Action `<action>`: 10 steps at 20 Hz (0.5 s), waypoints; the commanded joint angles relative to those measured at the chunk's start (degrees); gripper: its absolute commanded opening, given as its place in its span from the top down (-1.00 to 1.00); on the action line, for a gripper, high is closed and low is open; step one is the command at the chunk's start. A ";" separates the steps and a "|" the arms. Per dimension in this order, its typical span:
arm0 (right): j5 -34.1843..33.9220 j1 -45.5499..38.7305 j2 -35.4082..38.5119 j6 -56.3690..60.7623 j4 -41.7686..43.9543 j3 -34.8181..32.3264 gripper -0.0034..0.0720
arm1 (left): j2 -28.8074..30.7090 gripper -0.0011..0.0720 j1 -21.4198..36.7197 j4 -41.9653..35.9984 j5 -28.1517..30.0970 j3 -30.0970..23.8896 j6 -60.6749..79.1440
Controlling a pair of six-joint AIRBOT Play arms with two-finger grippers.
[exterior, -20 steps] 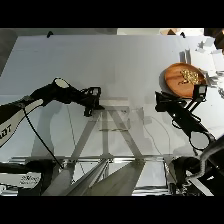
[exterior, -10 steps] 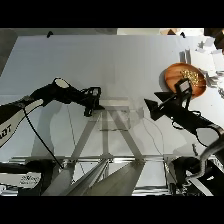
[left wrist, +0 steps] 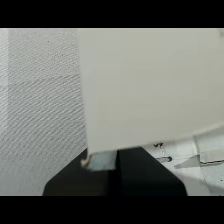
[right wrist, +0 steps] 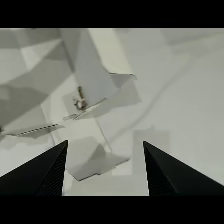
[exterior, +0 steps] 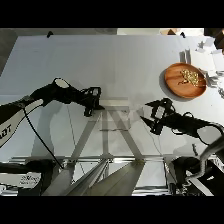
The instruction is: Fold the box and place the chain.
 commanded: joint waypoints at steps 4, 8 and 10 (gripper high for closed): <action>5.64 0.02 -10.86 -24.83 12.00 0.07 -0.47 | -0.04 0.95 -0.02 0.00 0.00 0.02 0.02; 7.06 -0.39 -20.24 -32.09 13.92 0.07 -0.53 | -0.04 0.95 -0.02 0.00 0.02 0.02 0.02; 4.55 -1.70 -22.80 -32.04 14.49 0.07 -0.54 | -0.04 0.95 -0.02 0.00 0.02 0.02 0.02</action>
